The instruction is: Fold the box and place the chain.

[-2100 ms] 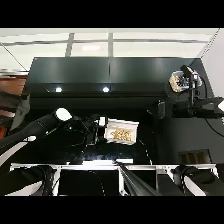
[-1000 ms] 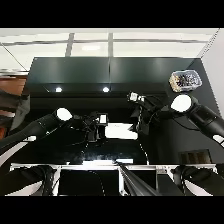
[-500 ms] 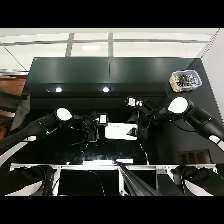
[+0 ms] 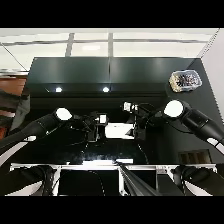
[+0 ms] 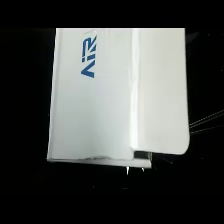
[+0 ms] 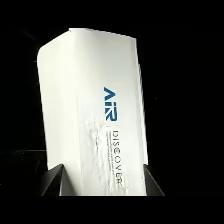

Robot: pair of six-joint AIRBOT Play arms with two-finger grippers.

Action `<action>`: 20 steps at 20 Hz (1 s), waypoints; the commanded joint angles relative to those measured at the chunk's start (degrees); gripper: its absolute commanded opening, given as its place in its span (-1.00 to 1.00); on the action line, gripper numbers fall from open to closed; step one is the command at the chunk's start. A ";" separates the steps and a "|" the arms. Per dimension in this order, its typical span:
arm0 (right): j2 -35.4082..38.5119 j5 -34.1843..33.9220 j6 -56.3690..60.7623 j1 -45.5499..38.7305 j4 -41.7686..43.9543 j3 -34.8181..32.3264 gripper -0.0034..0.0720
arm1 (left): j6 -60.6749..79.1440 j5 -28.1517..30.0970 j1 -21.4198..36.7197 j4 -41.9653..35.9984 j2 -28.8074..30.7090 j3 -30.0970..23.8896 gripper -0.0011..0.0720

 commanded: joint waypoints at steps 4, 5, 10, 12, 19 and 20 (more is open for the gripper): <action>0.11 -0.15 1.95 0.20 -0.96 1.49 0.23 | -0.02 -0.22 0.00 -0.02 0.00 0.04 -0.06; 0.11 0.50 2.01 0.20 -0.98 1.49 0.23 | 0.00 -0.22 0.00 -0.02 0.00 0.04 -0.06; 0.00 0.81 3.39 0.48 -2.97 1.46 -0.07 | 0.00 -0.20 0.00 -0.02 0.00 0.04 -0.06; -0.02 0.52 3.39 0.68 -3.21 1.46 -0.07 | 0.00 -0.22 0.00 -0.02 0.00 0.04 -0.06; -0.72 0.11 3.39 0.92 -3.10 1.46 -0.07 | 0.00 -0.20 0.00 -0.02 0.00 0.04 -0.06; -0.83 -0.15 3.39 0.92 -3.10 1.46 -0.07 | 0.02 -0.20 0.00 -0.02 0.00 0.04 -0.06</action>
